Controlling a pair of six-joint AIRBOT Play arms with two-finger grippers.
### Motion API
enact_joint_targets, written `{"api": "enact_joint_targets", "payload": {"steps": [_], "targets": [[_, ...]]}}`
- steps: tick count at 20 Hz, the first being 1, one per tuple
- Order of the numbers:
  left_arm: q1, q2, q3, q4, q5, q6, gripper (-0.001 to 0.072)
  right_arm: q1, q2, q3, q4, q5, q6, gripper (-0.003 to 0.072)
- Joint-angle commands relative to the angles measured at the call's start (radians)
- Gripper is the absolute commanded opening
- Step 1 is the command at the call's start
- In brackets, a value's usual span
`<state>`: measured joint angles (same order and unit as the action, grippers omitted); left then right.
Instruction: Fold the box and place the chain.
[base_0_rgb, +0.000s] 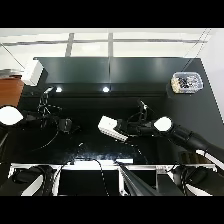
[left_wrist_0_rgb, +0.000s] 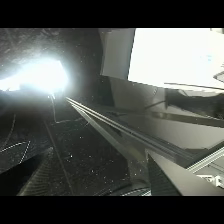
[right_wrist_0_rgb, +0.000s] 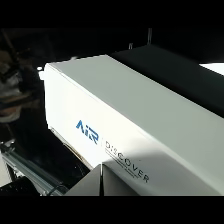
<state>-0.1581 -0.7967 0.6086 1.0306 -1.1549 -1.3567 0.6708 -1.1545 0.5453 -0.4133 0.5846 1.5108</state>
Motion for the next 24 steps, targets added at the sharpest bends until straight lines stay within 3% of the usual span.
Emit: {"api": "enact_joint_targets", "payload": {"steps": [1, 7, 12, 15, 19, 22, 24], "targets": [[0.0, -0.006, 0.0, -0.004, 0.0, 0.025, 0.0689, 0.0, -0.018, -0.002, -0.013, 0.014, -0.001, 0.0023], [0.0, -0.007, 0.025, -0.003, -0.005, 0.128, 0.0689, -0.033, 0.093, 0.031, -0.007, 0.146, -0.061, 0.0023], [-0.019, -0.112, 0.162, -0.088, -0.044, 0.474, 0.0689, -0.235, 0.29, 0.035, -0.061, 0.261, -0.094, 0.0023], [-0.126, -0.196, 0.219, -0.123, 0.008, 0.908, 0.0691, -0.421, 0.347, 0.035, -0.177, 0.375, -0.09, 0.0023], [-0.318, -0.302, 0.22, -0.185, 0.115, 1.323, 0.0702, -0.607, 0.348, 0.035, -0.255, 0.478, -0.091, 0.0023], [-0.423, -0.378, 0.22, -0.261, 0.172, 1.476, 0.0708, -0.649, 0.348, 0.035, -0.298, 0.484, -0.09, 0.0023], [-0.442, -0.409, 0.22, -0.296, 0.223, 1.484, 0.0708, -0.652, 0.348, 0.035, -0.306, 0.484, -0.091, 0.0023]]}}
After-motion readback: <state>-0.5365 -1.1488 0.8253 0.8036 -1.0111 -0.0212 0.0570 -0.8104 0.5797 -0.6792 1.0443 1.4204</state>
